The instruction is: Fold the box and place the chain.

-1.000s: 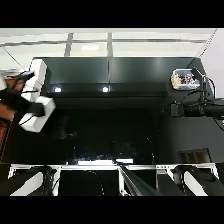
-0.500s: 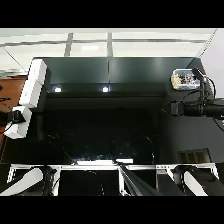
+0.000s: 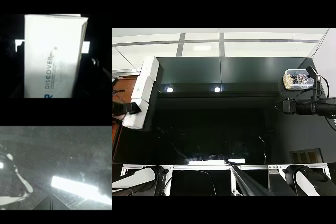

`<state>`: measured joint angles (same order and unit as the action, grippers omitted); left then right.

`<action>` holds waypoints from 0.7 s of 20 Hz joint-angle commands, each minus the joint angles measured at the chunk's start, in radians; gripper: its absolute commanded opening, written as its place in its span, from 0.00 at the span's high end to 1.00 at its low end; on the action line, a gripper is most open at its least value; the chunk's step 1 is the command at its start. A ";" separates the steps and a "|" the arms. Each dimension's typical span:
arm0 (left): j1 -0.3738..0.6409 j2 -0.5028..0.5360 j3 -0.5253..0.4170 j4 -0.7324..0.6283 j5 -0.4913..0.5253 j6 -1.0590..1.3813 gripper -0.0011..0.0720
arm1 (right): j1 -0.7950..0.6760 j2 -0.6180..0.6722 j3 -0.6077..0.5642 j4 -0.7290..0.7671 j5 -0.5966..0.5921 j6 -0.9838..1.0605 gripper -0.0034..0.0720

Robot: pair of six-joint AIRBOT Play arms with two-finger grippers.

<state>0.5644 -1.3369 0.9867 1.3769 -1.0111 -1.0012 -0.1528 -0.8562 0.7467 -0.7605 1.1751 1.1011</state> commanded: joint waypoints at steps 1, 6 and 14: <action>-0.013 -0.018 0.114 -0.005 -0.069 -0.014 0.01 | 0.000 0.000 0.000 0.000 -0.005 0.003 0.94; -0.095 0.025 0.357 -0.034 -0.204 -0.351 0.36 | 0.033 0.000 -0.006 0.000 -0.035 0.002 0.94; -0.486 0.533 -0.249 -0.126 0.273 -0.326 0.95 | 0.242 -0.002 -0.172 -0.228 -0.487 -0.039 0.94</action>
<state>0.2035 -0.9787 0.9707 1.2362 -0.9749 -1.3163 0.0322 -0.8574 0.6376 -0.8608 0.9085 1.0737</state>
